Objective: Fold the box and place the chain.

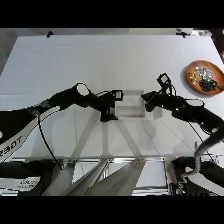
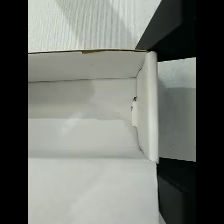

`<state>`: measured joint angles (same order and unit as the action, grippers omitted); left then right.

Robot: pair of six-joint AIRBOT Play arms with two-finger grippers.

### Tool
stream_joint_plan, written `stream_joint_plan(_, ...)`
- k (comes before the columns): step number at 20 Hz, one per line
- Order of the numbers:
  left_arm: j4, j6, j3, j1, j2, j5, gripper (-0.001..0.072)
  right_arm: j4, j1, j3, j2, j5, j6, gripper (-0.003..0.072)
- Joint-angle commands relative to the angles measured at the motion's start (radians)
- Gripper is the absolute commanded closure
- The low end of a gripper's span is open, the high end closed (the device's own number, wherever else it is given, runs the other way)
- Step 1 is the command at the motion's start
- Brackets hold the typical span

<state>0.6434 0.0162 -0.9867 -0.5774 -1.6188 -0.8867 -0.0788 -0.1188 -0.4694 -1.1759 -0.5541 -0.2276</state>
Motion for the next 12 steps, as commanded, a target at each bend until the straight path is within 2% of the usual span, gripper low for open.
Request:
stream_joint_plan(1,0.0,0.001,0.0,0.0,0.0,-0.001,0.0215,-0.003,0.0,0.0,-0.049,-0.031,0.009,0.0685)
stream_joint_plan(8,0.0,0.001,0.0,0.0,0.0,0.0,0.0215,-0.044,0.0,-0.002,-0.041,-0.063,0.04,0.0684)
stream_joint_plan(12,0.0,0.001,0.0,0.0,0.0,-0.001,0.0215,-0.045,0.0,-0.038,0.036,-0.121,0.045,0.0679)
